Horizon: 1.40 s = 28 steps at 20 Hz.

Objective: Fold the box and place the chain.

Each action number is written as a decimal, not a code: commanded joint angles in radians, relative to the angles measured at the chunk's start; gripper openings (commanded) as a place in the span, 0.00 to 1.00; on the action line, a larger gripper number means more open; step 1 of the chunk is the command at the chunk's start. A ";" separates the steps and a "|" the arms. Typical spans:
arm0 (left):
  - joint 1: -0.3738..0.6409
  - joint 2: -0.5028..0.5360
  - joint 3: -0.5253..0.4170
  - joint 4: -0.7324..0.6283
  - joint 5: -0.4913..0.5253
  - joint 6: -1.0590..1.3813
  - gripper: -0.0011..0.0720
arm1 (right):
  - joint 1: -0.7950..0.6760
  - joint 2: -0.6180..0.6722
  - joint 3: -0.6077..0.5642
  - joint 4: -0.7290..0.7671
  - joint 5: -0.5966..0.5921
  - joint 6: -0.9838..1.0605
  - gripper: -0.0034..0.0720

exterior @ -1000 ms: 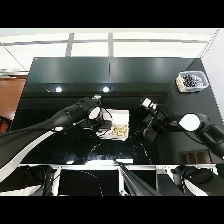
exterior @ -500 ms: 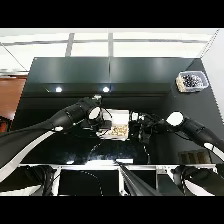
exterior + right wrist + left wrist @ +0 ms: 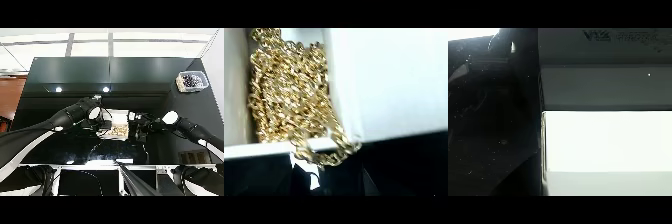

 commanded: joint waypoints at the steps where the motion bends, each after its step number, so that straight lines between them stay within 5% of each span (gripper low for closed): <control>1: 0.000 -0.001 0.001 0.000 0.000 0.000 0.05 | 0.041 -0.014 0.001 0.010 -0.051 -0.004 0.68; 4: 0.000 -0.001 0.001 0.000 -0.001 0.000 0.05 | 0.045 -0.016 0.001 0.002 -0.071 -0.003 0.68; 5: 0.000 -0.001 0.001 0.000 -0.001 0.000 0.05 | 0.045 -0.016 0.001 0.002 -0.071 -0.003 0.56; 6: 0.000 -0.001 0.001 0.000 -0.001 0.000 0.05 | 0.045 -0.016 0.001 0.002 -0.071 -0.003 0.29; 8: 0.000 -0.001 0.001 0.000 -0.001 0.000 0.05 | 0.045 -0.016 0.001 0.001 -0.071 0.009 0.28; 10: 0.000 -0.001 0.001 0.000 -0.001 0.000 0.05 | 0.044 -0.015 0.001 -0.044 -0.071 0.048 0.13; 16: 0.000 -0.001 0.001 0.000 -0.001 0.000 0.05 | 0.008 0.110 0.001 -0.279 -0.048 0.377 0.12; 20: 0.000 -0.001 0.001 0.000 0.000 0.000 0.05 | -0.021 0.294 0.021 -0.274 0.099 0.545 0.12; 23: 0.000 -0.001 0.001 -0.002 0.000 0.000 0.05 | -0.021 0.363 0.058 -0.060 0.184 0.631 0.12; 27: 0.000 -0.001 0.001 -0.002 0.000 0.000 0.05 | -0.003 0.366 0.059 0.306 0.085 0.681 0.12; 28: 0.000 -0.001 0.001 -0.002 0.000 0.000 0.05 | 0.007 0.366 0.059 0.322 0.069 0.692 0.20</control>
